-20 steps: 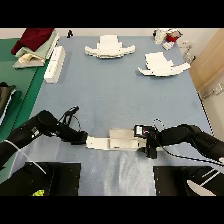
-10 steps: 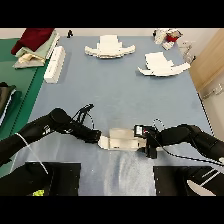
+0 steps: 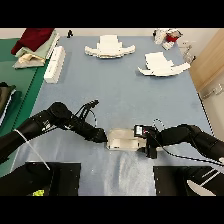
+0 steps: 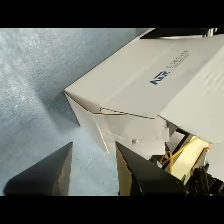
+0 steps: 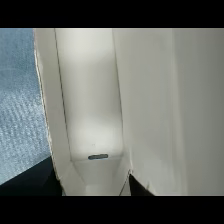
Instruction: Fold the box.
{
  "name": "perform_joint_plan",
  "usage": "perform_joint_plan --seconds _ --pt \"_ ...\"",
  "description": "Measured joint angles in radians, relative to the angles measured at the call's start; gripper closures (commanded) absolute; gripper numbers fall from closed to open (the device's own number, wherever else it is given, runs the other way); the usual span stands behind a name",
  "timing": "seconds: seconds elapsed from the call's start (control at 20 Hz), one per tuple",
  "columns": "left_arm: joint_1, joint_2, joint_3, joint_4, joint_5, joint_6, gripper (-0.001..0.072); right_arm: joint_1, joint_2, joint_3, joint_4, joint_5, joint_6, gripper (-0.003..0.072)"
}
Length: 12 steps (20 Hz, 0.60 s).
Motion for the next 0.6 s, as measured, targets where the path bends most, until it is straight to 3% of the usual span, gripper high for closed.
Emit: perform_joint_plan --seconds 0.35,0.6 --pt "-0.055 -0.015 0.007 -0.064 0.074 -0.018 0.0290 0.000 0.000 0.000 0.000 0.000 0.000 0.0200" --pt "-0.170 -0.018 0.022 0.010 0.192 -0.179 0.0291 0.000 0.000 0.000 0.000 0.000 0.000 0.0199"
